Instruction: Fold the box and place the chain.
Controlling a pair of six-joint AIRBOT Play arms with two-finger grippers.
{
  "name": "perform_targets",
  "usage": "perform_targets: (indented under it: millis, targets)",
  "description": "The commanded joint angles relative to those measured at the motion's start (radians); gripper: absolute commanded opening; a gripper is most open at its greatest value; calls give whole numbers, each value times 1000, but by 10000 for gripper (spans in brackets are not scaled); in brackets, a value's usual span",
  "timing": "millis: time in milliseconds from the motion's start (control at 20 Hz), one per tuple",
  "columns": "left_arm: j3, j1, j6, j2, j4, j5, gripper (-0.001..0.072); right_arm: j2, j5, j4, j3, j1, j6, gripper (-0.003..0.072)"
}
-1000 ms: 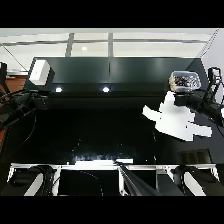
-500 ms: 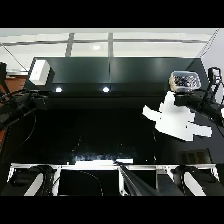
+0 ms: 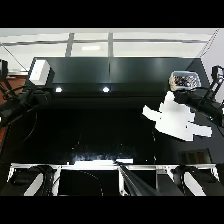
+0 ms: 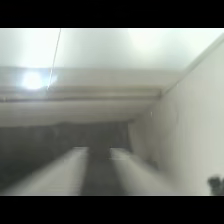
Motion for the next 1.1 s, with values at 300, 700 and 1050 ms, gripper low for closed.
perform_targets:
  millis: [300,700,1050]
  targets:
    - [2,-18,32,-106,-51,166,709,0,93,-490,187,-164,344,647]
    - [2,-18,111,-106,-51,80,708,-13,384,-1155,275,-846,681,648]
    - [2,-18,142,-106,-52,123,709,-420,773,-636,406,-906,241,647]
